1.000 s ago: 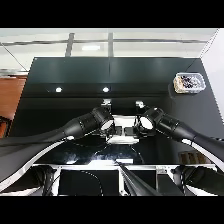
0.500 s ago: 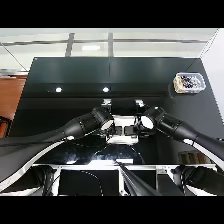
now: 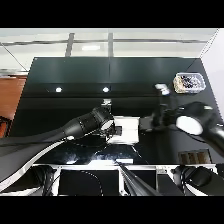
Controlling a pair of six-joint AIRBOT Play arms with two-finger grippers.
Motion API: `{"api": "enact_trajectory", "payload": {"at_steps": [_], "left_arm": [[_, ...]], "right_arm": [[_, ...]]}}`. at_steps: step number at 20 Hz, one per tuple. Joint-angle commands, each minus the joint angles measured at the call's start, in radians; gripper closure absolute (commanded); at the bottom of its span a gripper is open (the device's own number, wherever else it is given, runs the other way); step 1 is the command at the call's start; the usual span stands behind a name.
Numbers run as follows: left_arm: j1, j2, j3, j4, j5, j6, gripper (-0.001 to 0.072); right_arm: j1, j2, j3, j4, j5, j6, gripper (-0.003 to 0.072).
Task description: Fold the box and place the chain.
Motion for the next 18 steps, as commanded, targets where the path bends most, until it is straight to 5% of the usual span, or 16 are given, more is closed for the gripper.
{"api": "enact_trajectory", "payload": {"at_steps": [1,3,5,11,15,18], "left_arm": [[0.001,0.001,0.001,0.000,0.000,0.000,0.0681],[0.001,0.001,0.001,0.000,0.001,0.000,0.0681],[0.002,0.000,0.001,0.000,0.001,0.000,0.0681],[0.003,-0.002,0.001,0.000,0.000,0.000,0.0681],[0.003,-0.002,0.001,0.000,-0.002,0.000,0.0681],[0.003,-0.001,0.001,0.000,-0.002,0.000,0.0681]], "right_arm": [[-0.115,0.153,0.001,-0.283,0.053,-0.009,0.0409],[-0.192,0.154,-0.021,-0.565,0.055,-0.003,0.0409],[-0.317,0.145,-0.084,-0.670,-0.086,-0.003,0.0409],[-0.748,-0.108,-0.104,-0.453,-0.510,0.084,0.0409],[-0.879,-0.380,0.160,-0.162,-0.481,0.028,0.0409],[-0.889,-0.576,0.435,-0.039,-0.328,-0.025,0.0406]]}}
